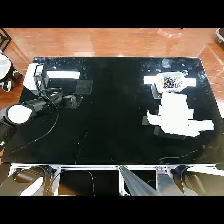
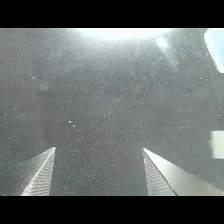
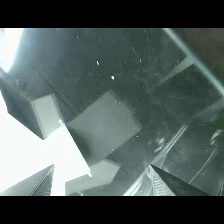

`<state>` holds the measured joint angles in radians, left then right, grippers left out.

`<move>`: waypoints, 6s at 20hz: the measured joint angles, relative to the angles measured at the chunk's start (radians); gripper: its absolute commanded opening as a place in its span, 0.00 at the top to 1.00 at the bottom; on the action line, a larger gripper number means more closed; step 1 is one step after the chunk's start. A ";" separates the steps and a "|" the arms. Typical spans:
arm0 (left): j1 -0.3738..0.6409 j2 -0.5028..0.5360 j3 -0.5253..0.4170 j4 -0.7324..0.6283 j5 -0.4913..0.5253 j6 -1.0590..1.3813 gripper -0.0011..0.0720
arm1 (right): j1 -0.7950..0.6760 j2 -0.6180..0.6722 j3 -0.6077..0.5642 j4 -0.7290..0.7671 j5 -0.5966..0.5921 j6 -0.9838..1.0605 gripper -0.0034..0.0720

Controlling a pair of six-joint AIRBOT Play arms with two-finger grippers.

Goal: Fold the box and place the chain.

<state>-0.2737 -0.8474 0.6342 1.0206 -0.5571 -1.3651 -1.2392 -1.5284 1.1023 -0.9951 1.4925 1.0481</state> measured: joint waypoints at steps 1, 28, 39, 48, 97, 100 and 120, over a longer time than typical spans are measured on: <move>0.000 0.000 0.000 -0.004 0.001 0.000 0.12 | 0.009 -0.016 0.005 0.000 0.008 -0.003 0.02; 0.000 0.000 0.000 -0.083 0.004 0.000 0.12 | 0.318 -0.240 0.102 0.037 0.218 -0.057 0.55; 0.000 0.000 0.000 -0.091 0.004 0.000 0.12 | 0.364 -0.232 0.102 0.098 0.289 -0.104 0.93; 0.000 0.000 0.000 -0.091 -0.016 0.024 0.13 | 0.520 -0.077 -0.035 0.196 0.323 -0.100 0.93; 0.206 -0.698 0.180 -0.602 -0.741 1.184 0.26 | 1.665 0.570 -0.562 0.392 -0.816 -0.211 0.93; 0.197 -0.715 0.197 -0.590 -0.758 1.234 0.33 | 1.665 0.570 -0.562 0.392 -0.816 -0.208 0.93; 0.058 -0.705 0.332 -0.405 -0.711 1.371 0.96 | 1.324 0.643 -0.441 0.165 -0.470 -0.108 0.02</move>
<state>-0.2157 -1.5524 0.9661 0.6159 -1.2678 0.0063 0.0845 -0.8856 0.6613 -0.8303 1.0225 0.9398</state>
